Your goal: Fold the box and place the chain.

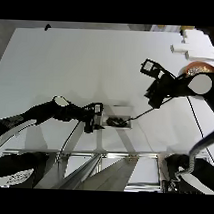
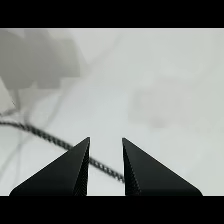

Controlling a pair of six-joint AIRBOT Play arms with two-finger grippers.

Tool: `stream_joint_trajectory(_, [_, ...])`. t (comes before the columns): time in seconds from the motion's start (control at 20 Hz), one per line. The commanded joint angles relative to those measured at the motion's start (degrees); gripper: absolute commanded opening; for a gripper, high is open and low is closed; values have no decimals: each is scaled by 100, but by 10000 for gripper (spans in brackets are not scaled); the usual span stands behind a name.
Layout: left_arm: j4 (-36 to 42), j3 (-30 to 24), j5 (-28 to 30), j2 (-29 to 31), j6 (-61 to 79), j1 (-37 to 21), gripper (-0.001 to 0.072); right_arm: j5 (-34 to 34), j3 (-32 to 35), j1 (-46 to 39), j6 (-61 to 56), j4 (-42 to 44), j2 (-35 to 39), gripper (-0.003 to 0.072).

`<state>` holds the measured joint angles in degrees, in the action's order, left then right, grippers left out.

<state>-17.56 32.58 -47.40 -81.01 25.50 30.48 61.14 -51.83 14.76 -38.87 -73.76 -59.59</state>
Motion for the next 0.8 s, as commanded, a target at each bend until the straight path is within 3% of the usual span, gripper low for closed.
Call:
stream_joint_trajectory(0.0, [-2, 2, 2, 0, 2, -2, 253, 280, 262, -304, 776, -341, -369, 214])
stream_joint_trajectory(0.3, [-2, 2, 0, 0, 2, -2, 253, -186, 1029, -304, 1700, -293, -713, 214])
stream_joint_trajectory(0.4, [-2, 2, 2, 0, 2, -2, 253, -284, 1060, -304, 1698, -271, -881, 211])
stream_joint_trajectory(0.45, [-2, 2, 2, 0, 2, -2, 253, -376, 1062, -304, 1694, -243, -940, 166])
stream_joint_trajectory(0.75, [-2, 2, 2, 0, 2, -2, 253, -533, 1067, -304, 1711, -229, -1360, 166])
